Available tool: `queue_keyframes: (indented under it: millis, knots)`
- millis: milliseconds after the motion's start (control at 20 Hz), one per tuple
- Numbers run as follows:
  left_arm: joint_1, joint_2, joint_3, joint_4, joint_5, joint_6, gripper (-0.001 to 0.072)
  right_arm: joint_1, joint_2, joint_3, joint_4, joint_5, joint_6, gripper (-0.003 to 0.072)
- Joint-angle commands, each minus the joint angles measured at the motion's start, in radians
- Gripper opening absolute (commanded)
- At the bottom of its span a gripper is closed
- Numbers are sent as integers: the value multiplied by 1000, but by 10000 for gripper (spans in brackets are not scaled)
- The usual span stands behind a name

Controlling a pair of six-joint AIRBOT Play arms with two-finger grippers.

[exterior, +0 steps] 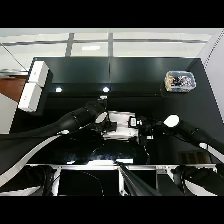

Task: Fold the box and place the chain.

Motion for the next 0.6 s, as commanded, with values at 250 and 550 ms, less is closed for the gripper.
queue_keyframes:
  millis: [250,550]
  knots:
    - [0,-1,2,-6,-3,2,271,0,0,0,-1,-5,-3,303]
    - [0,-1,2,-6,0,-5,192,-1,0,0,-1,-8,-3,302]
